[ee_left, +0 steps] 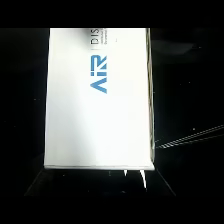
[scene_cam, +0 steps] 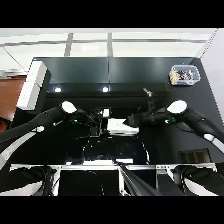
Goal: Fold the box and place the chain.
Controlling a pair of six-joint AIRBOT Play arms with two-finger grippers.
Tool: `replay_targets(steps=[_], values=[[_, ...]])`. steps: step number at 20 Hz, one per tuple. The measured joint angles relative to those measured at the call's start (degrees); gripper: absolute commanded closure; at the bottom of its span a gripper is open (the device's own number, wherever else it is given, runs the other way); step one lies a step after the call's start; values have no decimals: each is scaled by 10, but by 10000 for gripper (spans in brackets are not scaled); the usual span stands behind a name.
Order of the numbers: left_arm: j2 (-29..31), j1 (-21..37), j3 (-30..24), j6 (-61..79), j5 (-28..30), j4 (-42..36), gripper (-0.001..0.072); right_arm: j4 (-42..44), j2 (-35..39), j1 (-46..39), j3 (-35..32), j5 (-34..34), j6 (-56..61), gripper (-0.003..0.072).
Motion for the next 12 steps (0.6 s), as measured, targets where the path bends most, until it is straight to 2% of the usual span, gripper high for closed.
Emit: replay_targets(steps=[1,4,7,10,12], values=[[5,0,0,-3,3,0,-11,0,20,-25,4,8,-1,670],[27,0,3,-43,2,26,-7,-22,89,-123,12,38,0,670],[59,0,17,-103,-26,83,-6,-98,144,-222,14,90,16,670],[78,-11,42,-141,-41,84,-5,-186,170,-290,15,129,33,670],[70,-27,73,-180,-42,79,-5,-219,177,-311,16,140,42,670]])
